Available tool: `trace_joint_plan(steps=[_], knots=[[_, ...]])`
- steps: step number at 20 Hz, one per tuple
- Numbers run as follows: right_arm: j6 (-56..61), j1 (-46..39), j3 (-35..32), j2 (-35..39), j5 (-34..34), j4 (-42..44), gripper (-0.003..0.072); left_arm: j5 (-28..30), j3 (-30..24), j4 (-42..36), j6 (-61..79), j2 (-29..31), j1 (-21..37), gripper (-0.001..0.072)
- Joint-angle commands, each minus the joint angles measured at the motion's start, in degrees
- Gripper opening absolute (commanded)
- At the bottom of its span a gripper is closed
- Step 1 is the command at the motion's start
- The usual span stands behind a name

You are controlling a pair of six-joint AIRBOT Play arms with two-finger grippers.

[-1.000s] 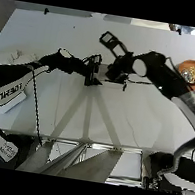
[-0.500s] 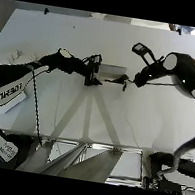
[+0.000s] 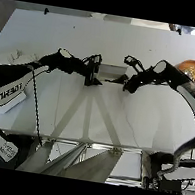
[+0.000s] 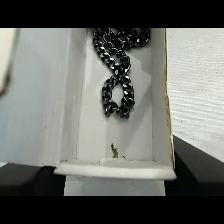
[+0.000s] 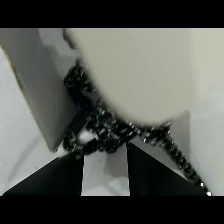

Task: Fold the box and place the chain.

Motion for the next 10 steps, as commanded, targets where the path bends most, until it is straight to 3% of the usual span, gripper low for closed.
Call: trace_joint_plan(steps=[1, 2, 3, 10], knots=[[-1.95, -0.04, -0.04, -0.98, -3.61, 3.19, 0.0287, 0.02, 0.02, 0.0, 0.02, 0.02, 0.02, 0.028], [-1.95, -0.07, -0.04, -0.98, -3.78, 3.15, 0.0185, 0.02, 0.02, 0.0, 0.02, 0.02, 0.02, 0.028], [-1.92, -0.07, -0.04, -0.98, -3.61, 3.13, 0.0013, 0.02, 0.02, 0.0, 0.0, 0.02, 0.02, 0.028], [1.46, -0.07, 0.13, 2.67, -2.73, -2.62, 0.0019, 0.0, 0.02, 0.0, 0.0, 0.02, 0.02, 0.028]])
